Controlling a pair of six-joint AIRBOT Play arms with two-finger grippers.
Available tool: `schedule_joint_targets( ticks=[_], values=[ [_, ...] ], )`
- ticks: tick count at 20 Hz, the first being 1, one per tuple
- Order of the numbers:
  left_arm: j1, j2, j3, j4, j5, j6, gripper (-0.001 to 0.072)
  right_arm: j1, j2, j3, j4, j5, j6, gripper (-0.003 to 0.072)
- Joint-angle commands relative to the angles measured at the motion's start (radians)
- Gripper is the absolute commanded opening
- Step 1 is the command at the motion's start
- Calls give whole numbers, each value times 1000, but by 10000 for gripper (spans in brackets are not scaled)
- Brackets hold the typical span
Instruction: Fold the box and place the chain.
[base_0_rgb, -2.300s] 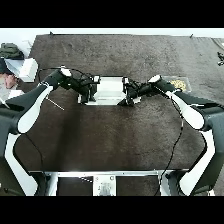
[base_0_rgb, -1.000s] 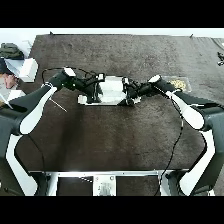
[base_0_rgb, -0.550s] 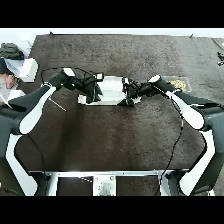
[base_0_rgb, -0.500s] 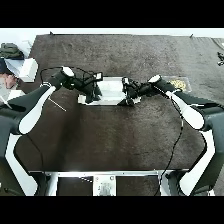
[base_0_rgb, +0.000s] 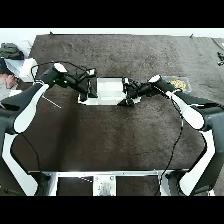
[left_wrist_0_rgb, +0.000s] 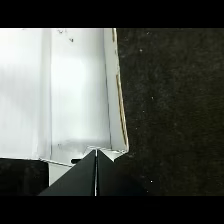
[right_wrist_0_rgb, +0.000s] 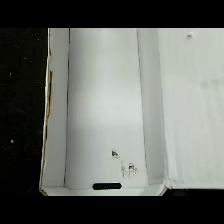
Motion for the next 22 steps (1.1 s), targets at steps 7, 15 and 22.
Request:
schedule_joint_targets(
  ticks=[7,15,22],
  values=[
    [106,191,-35,-26,-58,-149,6,0,0,0,0,0,0,168],
    [260,287,-289,-52,151,-682,8,0,0,0,0,0,0,168],
    [308,274,-380,-26,206,-946,10,0,0,0,0,0,0,168]
  ],
)
